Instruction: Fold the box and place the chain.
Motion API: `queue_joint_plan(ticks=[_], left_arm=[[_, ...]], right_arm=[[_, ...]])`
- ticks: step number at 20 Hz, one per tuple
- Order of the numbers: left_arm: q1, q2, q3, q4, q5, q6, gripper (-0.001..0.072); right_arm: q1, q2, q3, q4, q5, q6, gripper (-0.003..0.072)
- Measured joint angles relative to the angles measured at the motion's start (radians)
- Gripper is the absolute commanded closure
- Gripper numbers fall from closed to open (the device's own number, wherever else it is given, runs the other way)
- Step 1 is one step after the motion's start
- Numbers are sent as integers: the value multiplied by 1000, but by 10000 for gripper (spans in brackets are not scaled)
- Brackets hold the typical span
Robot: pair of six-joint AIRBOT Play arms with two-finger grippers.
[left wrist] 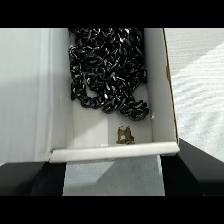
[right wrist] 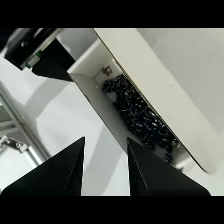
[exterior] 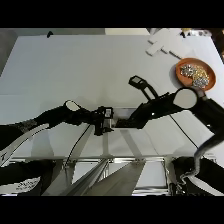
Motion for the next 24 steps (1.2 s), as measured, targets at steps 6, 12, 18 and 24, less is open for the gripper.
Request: queue_joint_plan(ticks=[6, 12, 18, 24], left_arm=[[0, 0, 0, 0, 0, 0, 697], [0, 0, 0, 0, 0, 0, 697], [0, 0, 0, 0, 0, 0, 697], [0, 0, 0, 0, 0, 0, 697]], right_arm=[[-217, 151, 34, -113, 66, 50, 578], [-338, 135, 10, -190, -24, 165, 442], [-357, 26, -13, -208, -136, 192, 442], [-298, -164, -21, -228, -172, 203, 379]])
